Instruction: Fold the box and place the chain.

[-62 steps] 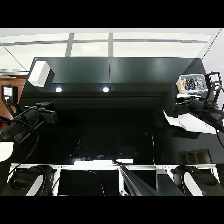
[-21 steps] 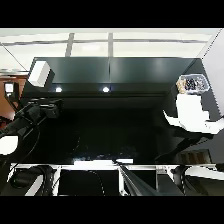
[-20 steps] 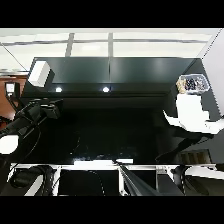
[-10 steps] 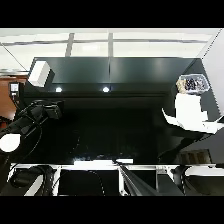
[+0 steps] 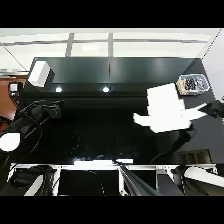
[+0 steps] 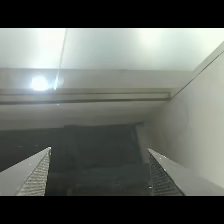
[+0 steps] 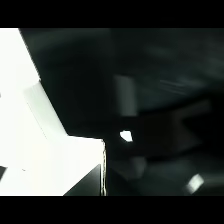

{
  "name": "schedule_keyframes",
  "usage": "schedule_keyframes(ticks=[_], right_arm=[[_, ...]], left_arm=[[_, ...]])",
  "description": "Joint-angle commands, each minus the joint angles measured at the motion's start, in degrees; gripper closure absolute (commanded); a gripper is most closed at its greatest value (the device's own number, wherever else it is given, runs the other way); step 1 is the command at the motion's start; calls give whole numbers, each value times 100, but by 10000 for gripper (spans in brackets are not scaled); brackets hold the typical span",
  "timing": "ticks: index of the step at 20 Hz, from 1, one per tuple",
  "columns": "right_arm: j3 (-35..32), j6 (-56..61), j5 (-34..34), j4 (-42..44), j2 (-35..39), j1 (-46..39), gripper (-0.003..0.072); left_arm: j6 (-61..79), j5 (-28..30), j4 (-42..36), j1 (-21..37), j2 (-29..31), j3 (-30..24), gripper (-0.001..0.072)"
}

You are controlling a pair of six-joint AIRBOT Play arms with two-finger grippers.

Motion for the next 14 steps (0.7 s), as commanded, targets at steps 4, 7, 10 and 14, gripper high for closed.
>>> schedule_keyframes(ticks=[4, 7, 10, 14], right_arm=[[-2616, -468, -2411, 2203, 2065, 2203, 672], [-3532, -463, -3724, 2835, 2774, 3554, 672], [-3748, -455, -4006, 2852, 2850, 4621, 672], [-3748, -457, -4162, 2852, 2850, 5377, 672]], left_arm=[[503, -317, -1110, -413, -876, 175, 6], [1165, -1246, -1792, -601, -2065, 984, 5], [1808, -2385, -3239, -129, -3637, 1991, 6], [3012, -4527, -4518, 149, -5440, 2944, 5]])
